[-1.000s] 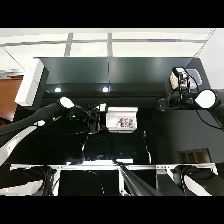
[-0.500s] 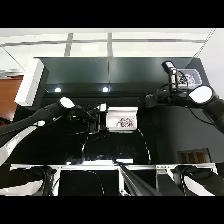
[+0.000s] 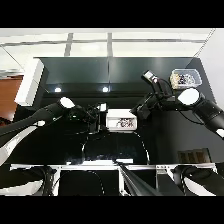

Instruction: Fold the box and place the chain.

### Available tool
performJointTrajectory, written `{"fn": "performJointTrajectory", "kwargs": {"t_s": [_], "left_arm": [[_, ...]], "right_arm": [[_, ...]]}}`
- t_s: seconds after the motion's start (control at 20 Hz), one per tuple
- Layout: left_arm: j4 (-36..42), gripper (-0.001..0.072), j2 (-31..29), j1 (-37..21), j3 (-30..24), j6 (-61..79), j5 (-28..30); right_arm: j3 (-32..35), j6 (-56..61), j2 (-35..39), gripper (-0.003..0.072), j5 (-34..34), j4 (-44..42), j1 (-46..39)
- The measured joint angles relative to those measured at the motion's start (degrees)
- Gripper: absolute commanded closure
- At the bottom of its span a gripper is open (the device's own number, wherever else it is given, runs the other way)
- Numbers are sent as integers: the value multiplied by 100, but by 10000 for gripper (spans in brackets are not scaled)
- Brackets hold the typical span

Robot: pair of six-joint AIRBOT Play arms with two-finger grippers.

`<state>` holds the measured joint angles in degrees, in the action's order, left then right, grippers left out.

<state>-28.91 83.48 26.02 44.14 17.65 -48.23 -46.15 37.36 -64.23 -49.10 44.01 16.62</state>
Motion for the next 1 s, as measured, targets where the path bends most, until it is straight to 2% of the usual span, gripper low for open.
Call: {"fn": "performJointTrajectory", "kwargs": {"t_s": [0.35, 1.0], "left_arm": [[0, 422, 0, 0, 0, -4, 2], [0, 422, 0, 0, 0, -2, -7]], "right_arm": [[0, -713, -13, 22, -282, 116, 42], [0, -1187, -31, 23, -608, 164, 269]]}}
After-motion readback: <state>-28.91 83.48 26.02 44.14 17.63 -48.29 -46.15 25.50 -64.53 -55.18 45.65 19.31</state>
